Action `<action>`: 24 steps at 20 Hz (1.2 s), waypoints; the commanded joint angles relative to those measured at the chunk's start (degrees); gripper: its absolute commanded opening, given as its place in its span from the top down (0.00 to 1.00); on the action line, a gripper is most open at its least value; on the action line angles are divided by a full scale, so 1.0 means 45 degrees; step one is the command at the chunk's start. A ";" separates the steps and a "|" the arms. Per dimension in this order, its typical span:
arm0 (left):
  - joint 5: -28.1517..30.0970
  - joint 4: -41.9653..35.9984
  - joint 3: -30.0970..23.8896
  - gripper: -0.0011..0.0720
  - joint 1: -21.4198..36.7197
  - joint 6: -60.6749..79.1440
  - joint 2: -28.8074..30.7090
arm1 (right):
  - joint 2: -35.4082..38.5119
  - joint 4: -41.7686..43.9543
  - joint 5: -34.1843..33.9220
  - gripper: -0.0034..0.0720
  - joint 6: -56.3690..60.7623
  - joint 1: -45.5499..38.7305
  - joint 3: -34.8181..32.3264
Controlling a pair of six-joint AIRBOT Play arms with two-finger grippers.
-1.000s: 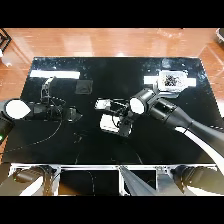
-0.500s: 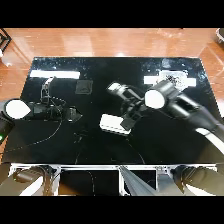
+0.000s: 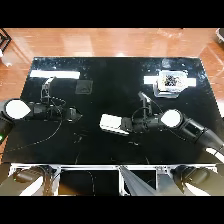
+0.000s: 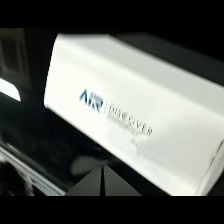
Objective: Fold the box and place the chain.
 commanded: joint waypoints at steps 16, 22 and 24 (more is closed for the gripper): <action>-0.0165 -0.0053 -0.0029 0.12 -0.0005 0.0248 -0.0010 | -0.1224 0.1209 -0.1277 0.92 0.0053 -0.0214 -0.0646; 0.0107 -0.0058 -0.0010 0.12 -0.0005 0.0952 -0.0010 | 0.0287 0.2331 0.0029 0.93 -0.1617 -0.0860 0.0024; 0.0136 -0.0180 0.0005 0.12 -0.0010 0.1705 -0.0092 | 0.1608 0.2259 0.0617 0.92 -0.1851 -0.1666 0.0165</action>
